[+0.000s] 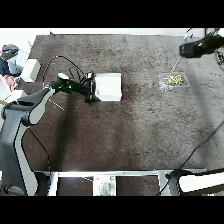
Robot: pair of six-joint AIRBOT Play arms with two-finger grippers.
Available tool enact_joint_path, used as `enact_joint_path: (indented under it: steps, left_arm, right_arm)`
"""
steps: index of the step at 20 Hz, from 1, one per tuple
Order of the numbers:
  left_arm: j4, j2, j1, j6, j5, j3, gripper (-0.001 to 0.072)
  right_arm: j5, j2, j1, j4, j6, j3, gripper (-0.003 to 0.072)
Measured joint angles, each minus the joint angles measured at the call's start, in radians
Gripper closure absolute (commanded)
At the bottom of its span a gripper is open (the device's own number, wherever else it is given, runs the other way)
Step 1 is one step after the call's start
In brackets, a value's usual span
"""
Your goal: Fold the box and place the chain.
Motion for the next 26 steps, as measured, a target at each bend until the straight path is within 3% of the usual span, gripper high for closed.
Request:
enact_joint_path:
  steps: [6, 11, 20, 26]
  left_arm:
    - [0.0, 0.0, 0.0, 0.0, 0.0, 0.0, 0.0292]
    - [0.0, 0.0, 0.0, 0.0, 0.0, 0.0, 0.0292]
    - [0.0, 0.0, 0.0, 0.0, 0.0, 0.0, 0.0292]
    - [0.0, 0.0, 0.0, 0.0, 0.0, 0.0, 0.0291]
  right_arm:
    - [-0.147, 0.224, 0.084, 0.0, -0.036, 0.0, 0.068]
    - [-0.247, 0.313, 0.214, 0.005, -0.063, -0.002, 0.0679]
    - [-0.25, 0.284, 0.498, 0.112, -0.072, -0.161, 0.0679]
    - [-0.472, 0.188, 0.589, 0.14, -0.071, -0.391, 0.0679]
